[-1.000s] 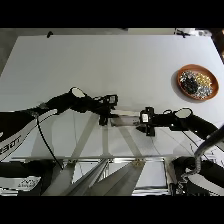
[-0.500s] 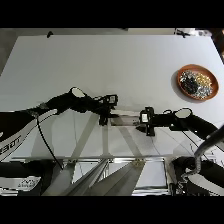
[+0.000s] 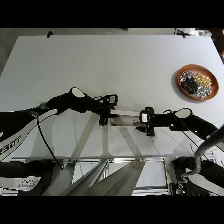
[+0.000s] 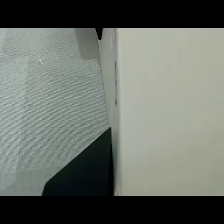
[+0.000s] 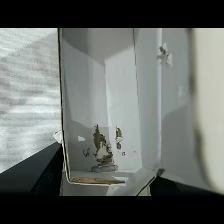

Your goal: Fold the box and place the chain.

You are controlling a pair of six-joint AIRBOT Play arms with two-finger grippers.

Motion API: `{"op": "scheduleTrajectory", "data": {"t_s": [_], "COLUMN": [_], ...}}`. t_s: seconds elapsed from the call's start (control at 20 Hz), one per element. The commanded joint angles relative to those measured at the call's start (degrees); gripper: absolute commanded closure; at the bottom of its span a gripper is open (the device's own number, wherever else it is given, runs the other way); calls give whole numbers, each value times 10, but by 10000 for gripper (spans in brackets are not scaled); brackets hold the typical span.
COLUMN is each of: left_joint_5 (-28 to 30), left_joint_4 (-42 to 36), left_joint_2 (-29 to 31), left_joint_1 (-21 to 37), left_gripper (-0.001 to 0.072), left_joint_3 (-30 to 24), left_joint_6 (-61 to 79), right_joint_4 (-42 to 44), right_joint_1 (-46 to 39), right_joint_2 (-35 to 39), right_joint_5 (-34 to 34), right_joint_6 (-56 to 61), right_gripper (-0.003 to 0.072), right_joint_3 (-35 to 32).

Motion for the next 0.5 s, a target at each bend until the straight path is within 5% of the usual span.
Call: {"op": "scheduleTrajectory", "data": {"t_s": [0.0,0.35,0.4,0.45], "left_joint_5": [0,-30,-31,-33], "left_joint_4": [0,3,12,24], "left_joint_2": [0,3,8,17], "left_joint_1": [0,1,3,6], "left_gripper": [698,693,606,412], "left_joint_3": [0,0,0,0], "left_joint_6": [0,-52,-65,-74], "right_joint_4": [0,0,0,0], "right_joint_1": [0,0,0,0], "right_joint_2": [0,0,0,0], "right_joint_5": [0,0,0,0], "right_joint_6": [1,1,1,1], "right_gripper": [276,276,276,276], "right_joint_3": [0,0,0,0]}}
